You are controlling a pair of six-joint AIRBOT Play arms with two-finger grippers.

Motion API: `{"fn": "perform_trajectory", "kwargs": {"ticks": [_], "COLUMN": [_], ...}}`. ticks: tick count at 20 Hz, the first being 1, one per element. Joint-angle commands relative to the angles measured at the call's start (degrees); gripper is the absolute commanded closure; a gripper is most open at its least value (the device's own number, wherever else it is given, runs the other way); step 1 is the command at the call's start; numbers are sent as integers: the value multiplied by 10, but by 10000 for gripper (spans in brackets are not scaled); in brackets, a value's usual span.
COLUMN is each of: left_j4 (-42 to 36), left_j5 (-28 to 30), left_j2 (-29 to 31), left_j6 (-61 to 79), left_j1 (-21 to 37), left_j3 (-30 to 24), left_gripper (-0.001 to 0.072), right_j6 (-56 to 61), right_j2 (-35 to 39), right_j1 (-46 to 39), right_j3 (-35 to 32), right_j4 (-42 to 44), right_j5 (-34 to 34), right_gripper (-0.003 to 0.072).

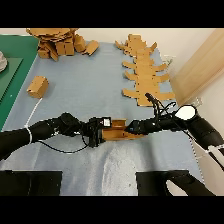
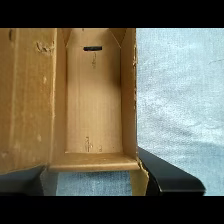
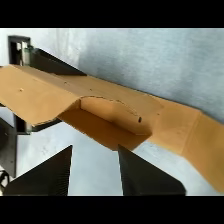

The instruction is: Fold the box.

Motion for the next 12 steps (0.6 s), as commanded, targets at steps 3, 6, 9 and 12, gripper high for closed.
{"fn": "perform_trajectory", "kwargs": {"ticks": [3, 6, 9, 12], "left_j4": [0, 0, 0, 0], "left_j5": [0, 0, 0, 0], "left_j2": [0, 0, 0, 0], "left_j6": [0, 0, 0, 0], "left_j1": [0, 0, 0, 0], "left_j3": [0, 0, 0, 0], "left_gripper": [486, 486, 486, 486], "right_j6": [23, 25, 59, 67], "right_j2": [1, 1, 1, 1], "right_j1": [3, 3, 3, 3], "right_j3": [-1, -1, -1, -1], "right_j4": [109, 93, 94, 96], "right_j5": [-9, -10, -15, -15], "right_gripper": [231, 374, 683, 683]}}
